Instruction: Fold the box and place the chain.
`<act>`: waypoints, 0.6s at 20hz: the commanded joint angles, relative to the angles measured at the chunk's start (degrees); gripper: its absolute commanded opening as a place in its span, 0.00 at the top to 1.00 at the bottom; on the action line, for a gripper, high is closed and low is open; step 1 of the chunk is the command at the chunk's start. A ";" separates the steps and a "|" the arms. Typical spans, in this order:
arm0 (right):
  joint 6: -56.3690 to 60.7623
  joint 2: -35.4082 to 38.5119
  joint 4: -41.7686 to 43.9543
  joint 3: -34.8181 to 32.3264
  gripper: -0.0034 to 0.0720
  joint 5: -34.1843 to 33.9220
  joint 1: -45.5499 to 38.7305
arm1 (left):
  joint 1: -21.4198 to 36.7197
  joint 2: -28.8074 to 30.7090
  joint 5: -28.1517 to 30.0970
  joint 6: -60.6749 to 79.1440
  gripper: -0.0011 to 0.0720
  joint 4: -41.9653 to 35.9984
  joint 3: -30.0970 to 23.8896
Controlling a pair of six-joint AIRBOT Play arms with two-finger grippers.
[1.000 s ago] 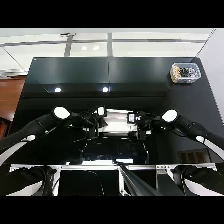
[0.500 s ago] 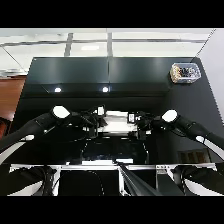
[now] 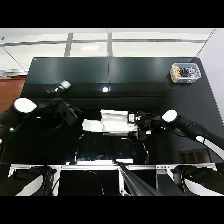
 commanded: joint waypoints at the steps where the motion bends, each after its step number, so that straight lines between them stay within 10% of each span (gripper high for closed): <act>1: 0.02 -0.02 0.00 -0.02 0.72 0.02 0.04 | 13.16 -1.57 -10.64 -23.43 0.95 -0.79 -2.47; 5: 0.02 -0.02 0.00 -0.02 0.72 0.04 0.04 | 19.87 -10.62 -17.81 -21.73 0.95 -11.65 -5.03; 12: 0.02 -0.02 0.00 -0.02 0.72 0.04 0.04 | 8.70 -23.43 -10.86 -17.42 0.95 -20.33 -3.61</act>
